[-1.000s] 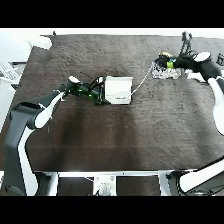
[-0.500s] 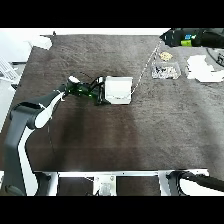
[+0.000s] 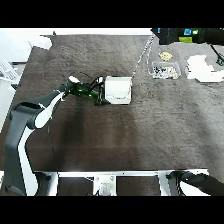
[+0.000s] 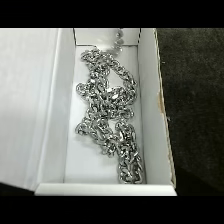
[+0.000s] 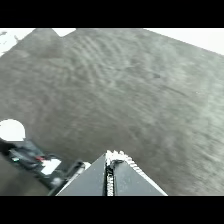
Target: Fold the box and place the chain.
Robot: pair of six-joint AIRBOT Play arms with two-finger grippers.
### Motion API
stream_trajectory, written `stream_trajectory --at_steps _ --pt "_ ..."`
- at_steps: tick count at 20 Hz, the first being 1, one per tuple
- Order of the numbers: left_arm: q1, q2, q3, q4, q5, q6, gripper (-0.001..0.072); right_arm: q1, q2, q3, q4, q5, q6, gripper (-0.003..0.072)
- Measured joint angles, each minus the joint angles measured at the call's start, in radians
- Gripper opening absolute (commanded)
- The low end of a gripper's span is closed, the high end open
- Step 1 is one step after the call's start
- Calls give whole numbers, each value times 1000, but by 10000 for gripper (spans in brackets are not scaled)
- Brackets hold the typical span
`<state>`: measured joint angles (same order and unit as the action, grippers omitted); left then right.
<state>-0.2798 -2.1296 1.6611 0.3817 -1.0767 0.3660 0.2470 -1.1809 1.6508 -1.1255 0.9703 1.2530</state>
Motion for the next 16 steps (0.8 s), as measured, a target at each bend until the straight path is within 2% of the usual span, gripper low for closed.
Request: stream_trajectory --at_steps 9,16 --pt "0 0 0 0 0 0 351 83 1 -113 -4 -51 45 8" --pt "0 0 0 0 -1 0 351 108 0 -265 -3 -192 100 8"
